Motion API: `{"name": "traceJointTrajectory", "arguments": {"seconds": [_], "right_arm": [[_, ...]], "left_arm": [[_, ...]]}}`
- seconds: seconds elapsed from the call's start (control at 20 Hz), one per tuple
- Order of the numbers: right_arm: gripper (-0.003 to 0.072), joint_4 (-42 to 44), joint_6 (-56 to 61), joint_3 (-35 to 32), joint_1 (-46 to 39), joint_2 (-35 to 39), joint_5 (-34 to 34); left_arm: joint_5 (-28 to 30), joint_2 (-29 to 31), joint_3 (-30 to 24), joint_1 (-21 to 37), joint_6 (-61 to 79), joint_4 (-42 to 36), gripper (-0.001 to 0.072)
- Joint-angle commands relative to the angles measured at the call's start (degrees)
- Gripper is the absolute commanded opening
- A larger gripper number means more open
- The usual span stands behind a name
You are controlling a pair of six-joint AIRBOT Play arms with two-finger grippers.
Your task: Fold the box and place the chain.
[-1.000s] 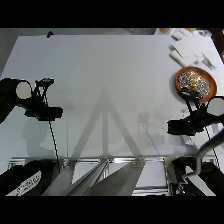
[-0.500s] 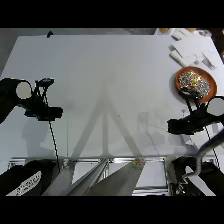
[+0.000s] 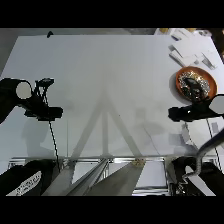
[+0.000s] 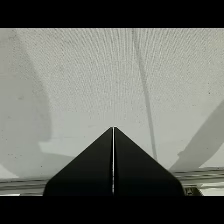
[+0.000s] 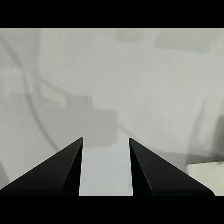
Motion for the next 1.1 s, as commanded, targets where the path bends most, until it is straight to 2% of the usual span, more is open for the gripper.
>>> {"name": "traceJointTrajectory", "arguments": {"seconds": [0.0, 0.1, 0.15, 0.2, 0.3, 0.45, 0.8, 0.9, 1.05], "right_arm": [[0.0333, -21.2, 0.6, 2.6, -5.5, 0.0, 2.4], [0.0467, -33.3, 0.0, 2.6, -13.9, -0.9, 3.9], [0.047, -35.1, 0.3, 2.6, -18.7, -1.9, 3.2], [0.0477, -33.5, 0.5, 2.6, -23.8, -3.4, 1.4], [0.0568, -33.4, -0.3, 2.6, -30.3, -6.6, 0.3], [0.0568, -37.6, -0.6, 2.6, -35.0, -10.4, -0.1], [0.0556, -46.5, -0.5, 6.1, -35.5, -17.7, -0.7], [0.0533, -48.7, -0.5, 7.3, -35.5, -20.7, -0.7], [0.0529, -49.1, -0.7, 8.9, -37.2, -25.7, -0.4]], "left_arm": [[0.0, 0.0, 0.0, 0.0, 0.0, 0.0, 0.0008], [0.0, 0.0, 0.0, 0.0, 0.0, 0.0, 0.0008], [0.0, 0.0, 0.0, 0.0, 0.0, 0.0, 0.0008], [0.0, 0.0, 0.0, 0.0, 0.0, 0.0, 0.0008], [0.0, 0.0, 0.0, 0.0, 0.0, 0.0, 0.0008], [0.0, 0.0, 0.0, 0.0, 0.0, 0.0, 0.0008], [0.0, 0.0, 0.0, 0.0, 0.0, 0.0, 0.0008], [0.0, 0.0, 0.0, 0.0, 0.0, 0.0, 0.0008], [0.0, 0.0, 0.0, 0.0, 0.0, 0.0, 0.0008]]}}
